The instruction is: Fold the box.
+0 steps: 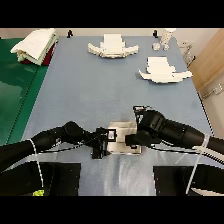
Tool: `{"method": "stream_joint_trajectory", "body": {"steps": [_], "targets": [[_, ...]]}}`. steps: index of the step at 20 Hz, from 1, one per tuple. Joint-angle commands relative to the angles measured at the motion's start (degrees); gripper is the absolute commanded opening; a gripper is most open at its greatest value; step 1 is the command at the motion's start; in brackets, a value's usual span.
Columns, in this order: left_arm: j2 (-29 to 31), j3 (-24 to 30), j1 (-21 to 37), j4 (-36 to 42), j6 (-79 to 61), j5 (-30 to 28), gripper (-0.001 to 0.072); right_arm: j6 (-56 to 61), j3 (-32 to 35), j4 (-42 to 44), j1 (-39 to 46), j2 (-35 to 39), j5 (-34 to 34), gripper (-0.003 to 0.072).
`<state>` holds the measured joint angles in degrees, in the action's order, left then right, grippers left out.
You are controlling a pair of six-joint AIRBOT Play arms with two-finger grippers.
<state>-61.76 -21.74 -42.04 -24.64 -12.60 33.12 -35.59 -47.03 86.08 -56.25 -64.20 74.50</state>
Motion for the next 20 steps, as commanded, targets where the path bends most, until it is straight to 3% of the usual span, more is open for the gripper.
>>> {"method": "stream_joint_trajectory", "body": {"steps": [1,3,4,6,8,10,12,13,15,18,20], "targets": [[0.00,-0.04,-0.02,0.00,0.02,0.00,0.0441,0.00,-2.73,-4.28,0.59,5.66,3.76,0.0308],[0.00,-0.04,-0.02,0.00,0.02,0.00,0.0441,-0.15,-2.93,-8.79,3.13,9.14,5.40,0.0054],[0.00,-0.04,-0.02,0.00,0.02,0.00,0.0441,-1.38,-2.84,-10.91,5.29,9.84,6.99,0.0005],[0.00,-0.04,-0.02,0.00,0.02,0.00,0.0442,-8.39,-1.92,-10.54,12.48,9.79,5.92,0.0004],[0.00,-0.04,-0.02,0.00,0.02,-0.02,0.0441,-18.18,-0.02,-3.30,22.18,8.13,-1.33,0.0003],[0.02,-0.04,-0.02,0.00,0.02,0.02,0.0442,-33.90,0.61,13.33,33.48,3.78,-8.85,0.0003],[0.00,-0.04,-0.02,0.00,0.02,0.00,0.0441,-52.22,0.55,35.08,43.58,-2.34,-10.12,0.0003],[0.00,-0.04,-0.02,0.00,0.02,0.00,0.0442,-60.30,0.52,44.68,47.39,-5.79,-8.35,0.0003],[0.00,-0.04,-0.02,0.00,0.02,0.00,0.0441,-72.28,-0.35,55.67,50.80,-12.09,-2.12,0.0003],[0.00,-0.04,-0.02,0.00,0.02,-0.02,0.0442,-85.13,-1.22,61.86,49.81,-17.31,7.58,0.0003],[0.00,-0.04,-0.02,0.00,0.02,0.00,0.0441,-88.74,-1.20,61.18,47.06,-17.20,10.73,0.0003]]}}
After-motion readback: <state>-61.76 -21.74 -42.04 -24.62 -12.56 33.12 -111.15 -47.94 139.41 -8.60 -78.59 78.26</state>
